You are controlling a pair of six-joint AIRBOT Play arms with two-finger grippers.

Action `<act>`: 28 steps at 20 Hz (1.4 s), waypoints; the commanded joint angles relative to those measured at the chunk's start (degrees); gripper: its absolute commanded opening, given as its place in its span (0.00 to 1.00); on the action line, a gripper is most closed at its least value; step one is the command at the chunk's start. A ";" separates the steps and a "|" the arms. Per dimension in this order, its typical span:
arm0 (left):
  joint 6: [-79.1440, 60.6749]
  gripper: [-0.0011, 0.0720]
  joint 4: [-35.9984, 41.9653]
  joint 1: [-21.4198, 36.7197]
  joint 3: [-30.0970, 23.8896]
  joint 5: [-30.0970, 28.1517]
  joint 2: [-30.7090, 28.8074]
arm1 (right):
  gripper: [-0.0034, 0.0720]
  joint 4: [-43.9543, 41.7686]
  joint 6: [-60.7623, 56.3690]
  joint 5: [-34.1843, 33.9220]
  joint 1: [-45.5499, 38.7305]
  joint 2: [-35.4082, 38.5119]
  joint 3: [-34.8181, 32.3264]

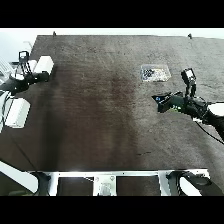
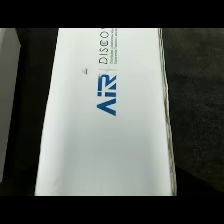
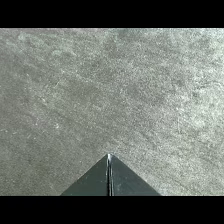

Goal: Fold the box and place the chain.

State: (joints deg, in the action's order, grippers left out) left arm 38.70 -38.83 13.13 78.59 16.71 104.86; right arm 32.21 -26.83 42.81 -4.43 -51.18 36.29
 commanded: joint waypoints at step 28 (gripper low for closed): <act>2.73 0.04 -8.31 0.17 0.00 24.63 -23.08 | 0.06 -0.74 -1.95 2.38 0.02 2.71 -0.02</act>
State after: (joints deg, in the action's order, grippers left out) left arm 41.08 -47.18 13.52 78.54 31.97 88.20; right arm 31.51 -27.99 44.18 -4.43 -50.17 36.29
